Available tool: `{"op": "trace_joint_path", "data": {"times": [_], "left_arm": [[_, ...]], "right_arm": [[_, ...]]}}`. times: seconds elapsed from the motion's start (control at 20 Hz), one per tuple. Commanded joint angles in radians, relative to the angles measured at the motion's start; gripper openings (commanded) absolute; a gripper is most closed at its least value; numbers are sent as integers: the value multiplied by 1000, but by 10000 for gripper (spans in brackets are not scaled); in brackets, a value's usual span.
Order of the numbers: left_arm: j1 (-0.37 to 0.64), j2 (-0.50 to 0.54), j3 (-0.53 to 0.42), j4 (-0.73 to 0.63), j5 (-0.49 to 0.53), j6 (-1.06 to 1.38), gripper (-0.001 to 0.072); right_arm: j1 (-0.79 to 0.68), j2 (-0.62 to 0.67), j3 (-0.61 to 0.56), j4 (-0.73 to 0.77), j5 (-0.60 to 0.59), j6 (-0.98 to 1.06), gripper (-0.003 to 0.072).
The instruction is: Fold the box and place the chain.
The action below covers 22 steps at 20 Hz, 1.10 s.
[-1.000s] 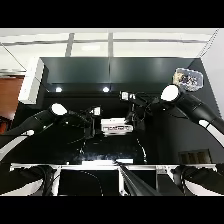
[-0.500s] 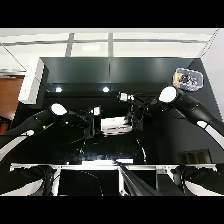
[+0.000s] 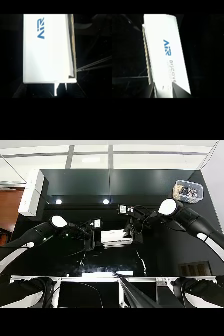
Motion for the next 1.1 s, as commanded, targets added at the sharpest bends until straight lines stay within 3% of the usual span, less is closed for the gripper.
{"op": "trace_joint_path", "data": {"times": [0.0,0.7,0.8,1.05], "left_arm": [[0,0,0,0,0,-1,478],[0,0,0,0,0,-1,478],[0,0,0,0,0,-1,478],[0,0,0,0,0,-1,478]], "right_arm": [[2,1,0,-2,12,0,275],[29,1,0,-13,0,66,274],[29,1,0,-13,0,72,221],[29,1,0,-30,0,76,222]]}}
